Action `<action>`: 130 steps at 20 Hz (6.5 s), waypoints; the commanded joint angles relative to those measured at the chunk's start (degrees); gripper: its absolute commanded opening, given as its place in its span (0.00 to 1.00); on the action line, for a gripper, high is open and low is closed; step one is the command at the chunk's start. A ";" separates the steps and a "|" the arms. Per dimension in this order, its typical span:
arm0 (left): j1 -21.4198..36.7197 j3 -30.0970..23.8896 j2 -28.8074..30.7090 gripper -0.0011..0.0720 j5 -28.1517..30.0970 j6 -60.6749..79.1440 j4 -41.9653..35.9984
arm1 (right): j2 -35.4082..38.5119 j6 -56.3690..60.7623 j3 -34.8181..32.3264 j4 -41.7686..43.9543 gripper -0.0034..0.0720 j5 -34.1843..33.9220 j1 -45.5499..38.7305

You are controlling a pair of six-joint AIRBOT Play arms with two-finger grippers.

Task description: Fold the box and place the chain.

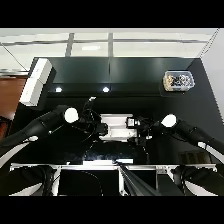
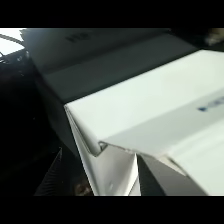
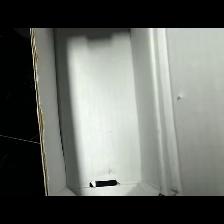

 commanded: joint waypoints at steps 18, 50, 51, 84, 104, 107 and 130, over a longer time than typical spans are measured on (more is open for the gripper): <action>-14.73 15.85 -11.02 0.40 -14.86 -37.38 27.96 | -0.02 0.02 -0.02 0.02 0.25 -0.07 -0.04; -14.84 17.88 -13.79 0.05 -15.15 -40.70 28.37 | 1.33 8.20 0.20 -2.36 0.92 -0.28 -0.09; -14.80 17.88 -13.79 0.05 -15.23 -40.06 28.41 | 2.62 12.17 0.81 -6.60 0.92 0.83 -0.09; -14.62 17.88 -13.79 0.05 -15.34 -39.06 29.18 | 2.91 17.77 2.19 -0.11 0.42 0.79 2.45; -14.62 17.88 -13.79 0.05 -15.26 -39.06 29.18 | 10.25 80.06 -8.48 -5.46 0.06 20.33 -35.12; -14.60 17.88 -13.79 0.05 -15.15 -39.08 29.20 | 4.48 71.65 -8.59 2.27 0.06 19.96 -27.87; -14.62 17.88 -13.79 0.05 -15.17 -39.06 29.20 | 0.39 70.12 2.51 8.41 0.94 14.99 -10.29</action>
